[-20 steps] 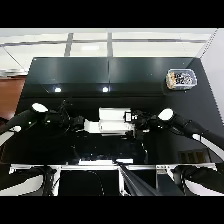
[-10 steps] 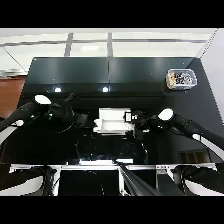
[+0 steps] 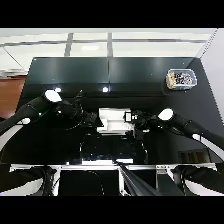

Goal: Fold the box and place the chain.

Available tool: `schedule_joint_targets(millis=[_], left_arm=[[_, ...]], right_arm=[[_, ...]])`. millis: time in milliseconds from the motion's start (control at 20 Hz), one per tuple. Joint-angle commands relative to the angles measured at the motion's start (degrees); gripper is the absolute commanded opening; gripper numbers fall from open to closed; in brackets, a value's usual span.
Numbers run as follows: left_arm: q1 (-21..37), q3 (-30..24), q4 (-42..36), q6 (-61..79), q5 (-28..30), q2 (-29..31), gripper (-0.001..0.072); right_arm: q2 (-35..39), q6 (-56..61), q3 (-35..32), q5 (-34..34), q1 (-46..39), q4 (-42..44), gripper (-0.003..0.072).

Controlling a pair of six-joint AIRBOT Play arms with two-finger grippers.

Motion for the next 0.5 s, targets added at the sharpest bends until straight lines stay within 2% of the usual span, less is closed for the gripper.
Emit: schedule_joint_targets(millis=[0, 250, 300, 350, 400, 450], left_arm=[[-2.0, 1.5, 4.4, -6.5, 1.8, 0.0, 0.0502], [-4.7, 3.4, 7.3, -11.0, 2.7, 0.0, 0.0502], [-5.2, 3.8, 7.3, -11.5, 2.7, 0.0, 0.0488], [-5.7, 4.1, 7.4, -11.8, 2.8, 0.0, 0.0432], [-6.3, 4.3, 7.4, -12.5, 2.8, 0.0, 0.0407], [-6.6, 4.4, 8.4, -13.9, 2.8, 0.0, 0.0407]], right_arm=[[0.0, 0.0, 0.0, 0.0, 0.0, 0.0, 0.0176], [0.0, 0.0, 0.0, 0.0, 0.0, 0.0, 0.0176], [0.0, 0.0, 0.0, 0.0, 0.0, 0.0, 0.0176], [0.0, 0.0, 0.0, 0.0, 0.0, 0.0, 0.0176], [0.0, 0.0, 0.0, 0.0, 0.0, 0.0, 0.0176], [0.0, 0.0, 0.0, 0.0, 0.0, 0.0, 0.0176]])
